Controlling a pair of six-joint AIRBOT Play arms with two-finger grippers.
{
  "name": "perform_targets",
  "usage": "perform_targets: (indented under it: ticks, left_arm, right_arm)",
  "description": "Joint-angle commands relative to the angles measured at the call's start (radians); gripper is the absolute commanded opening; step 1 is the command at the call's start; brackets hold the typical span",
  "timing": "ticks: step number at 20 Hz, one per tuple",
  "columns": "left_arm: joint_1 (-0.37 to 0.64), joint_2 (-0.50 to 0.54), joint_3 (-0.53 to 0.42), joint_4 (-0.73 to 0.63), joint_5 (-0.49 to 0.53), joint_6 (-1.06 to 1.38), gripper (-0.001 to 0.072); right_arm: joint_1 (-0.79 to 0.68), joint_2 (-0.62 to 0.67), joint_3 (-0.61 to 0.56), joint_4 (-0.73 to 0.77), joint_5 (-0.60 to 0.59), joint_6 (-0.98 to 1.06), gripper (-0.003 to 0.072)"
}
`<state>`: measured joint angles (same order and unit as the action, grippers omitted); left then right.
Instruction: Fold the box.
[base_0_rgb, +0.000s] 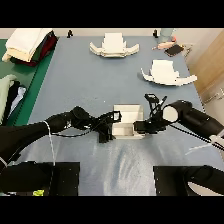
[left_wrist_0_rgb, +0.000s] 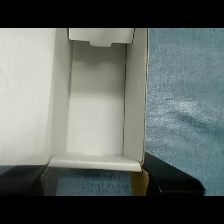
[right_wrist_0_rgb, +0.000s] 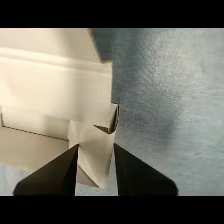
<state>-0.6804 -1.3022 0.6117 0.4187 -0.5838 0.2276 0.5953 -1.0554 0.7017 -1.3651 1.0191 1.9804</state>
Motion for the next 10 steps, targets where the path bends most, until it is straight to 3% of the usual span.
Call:
perform_targets:
  ticks: [1, 7, 10]
  left_arm:
    - [0.001, -0.001, 0.000, 0.000, 0.000, 0.000, 0.0480]
    - [0.001, -0.001, 0.000, 0.000, 0.000, 0.000, 0.0480]
    - [0.001, -0.001, 0.000, 0.000, 0.000, 0.000, 0.0480]
  right_arm:
    - [0.128, -0.108, 0.097, -0.196, 0.094, 0.261, 0.0332]
    - [0.182, -0.251, 0.208, -0.258, 0.185, 0.410, 0.0331]
    - [0.182, -0.263, 0.209, -0.273, 0.200, 0.432, 0.0146]
